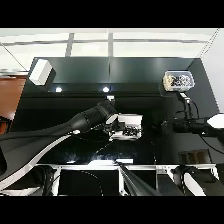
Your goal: Fold the box and place the chain.
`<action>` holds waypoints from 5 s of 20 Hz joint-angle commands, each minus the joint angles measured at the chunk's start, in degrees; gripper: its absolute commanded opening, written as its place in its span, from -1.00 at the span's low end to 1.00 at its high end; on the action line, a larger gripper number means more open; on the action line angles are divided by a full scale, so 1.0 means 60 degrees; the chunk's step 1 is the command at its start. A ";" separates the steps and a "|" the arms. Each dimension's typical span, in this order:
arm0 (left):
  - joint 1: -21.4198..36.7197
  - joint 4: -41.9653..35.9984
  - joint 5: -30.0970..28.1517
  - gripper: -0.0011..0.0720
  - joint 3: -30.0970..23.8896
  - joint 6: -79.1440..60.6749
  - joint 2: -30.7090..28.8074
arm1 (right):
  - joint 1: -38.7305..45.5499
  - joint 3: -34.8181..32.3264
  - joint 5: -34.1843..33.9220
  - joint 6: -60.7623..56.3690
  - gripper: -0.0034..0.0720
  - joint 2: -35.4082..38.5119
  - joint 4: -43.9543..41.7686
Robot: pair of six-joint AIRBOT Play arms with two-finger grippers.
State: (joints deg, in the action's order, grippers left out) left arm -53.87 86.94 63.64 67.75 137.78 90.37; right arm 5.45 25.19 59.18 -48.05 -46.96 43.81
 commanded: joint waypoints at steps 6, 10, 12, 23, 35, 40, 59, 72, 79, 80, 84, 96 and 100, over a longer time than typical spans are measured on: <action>0.0007 0.0000 0.0007 -0.90 -0.0004 0.0000 0.0000 | -0.1949 -0.0707 -0.1993 0.6255 0.97 -0.0109 0.0743; 0.0007 -0.0004 0.0007 -0.90 -0.0004 0.0000 0.0000 | -0.2739 -0.0707 -0.2495 0.8051 0.97 -0.1089 -0.0025; 0.0007 -0.0004 0.0011 -0.90 -0.0004 0.0000 0.0000 | -0.3078 -0.0707 -0.2721 0.8903 0.97 -0.1545 -0.0339; 0.0007 -0.0051 0.0011 -0.89 -0.0004 0.0000 0.0000 | -0.3490 -0.0692 -0.3901 0.9122 0.13 -0.2178 -0.0951; 0.0007 -0.0076 0.0011 -0.90 0.0000 0.0000 0.0000 | -0.3242 0.2430 0.0102 0.1071 -0.89 0.0073 0.2911; 0.0007 -0.0076 0.0004 -0.90 0.0000 0.0000 0.0000 | -0.3242 0.4339 0.1632 -0.0466 -0.88 0.0251 0.0827; 0.0007 -0.0102 0.0237 -0.89 0.0007 0.0000 -0.0011 | -0.1497 0.3493 0.2120 -0.1213 -0.05 0.0186 0.2167; 0.0812 0.1785 0.1508 0.98 -0.1235 -0.6040 -0.4229 | -0.1504 0.3490 0.2200 -0.1548 -0.05 0.0182 0.2419; 0.6827 -0.7144 -0.1636 0.98 -0.6014 -1.3460 -0.6532 | -0.1504 0.3490 0.2098 -0.2524 -0.05 0.0182 0.2463; 0.7162 -0.8342 -0.1439 0.98 -0.6397 -1.5314 -0.6415 | -0.1504 0.3490 0.2102 -0.2583 -0.05 0.0182 0.2459; 0.6852 -0.8823 -0.1286 0.98 -0.6845 -2.1289 -0.5628 | -0.1504 0.3490 0.2113 -0.2677 -0.05 0.0182 0.2455; 0.4707 -0.9151 -0.1949 0.98 -0.4575 -2.5471 -0.1905 | -0.1508 0.3486 0.2433 -0.2856 -0.05 0.0182 0.2131; 0.4422 -0.9318 -0.1526 0.98 -0.4302 -2.5471 -0.1494 | -0.1508 0.3486 0.2419 -0.2849 -0.05 0.0182 0.2146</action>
State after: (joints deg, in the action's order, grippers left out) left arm -26.24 32.36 53.10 40.29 -14.11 79.15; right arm -3.60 46.09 73.36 -65.04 -45.89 56.90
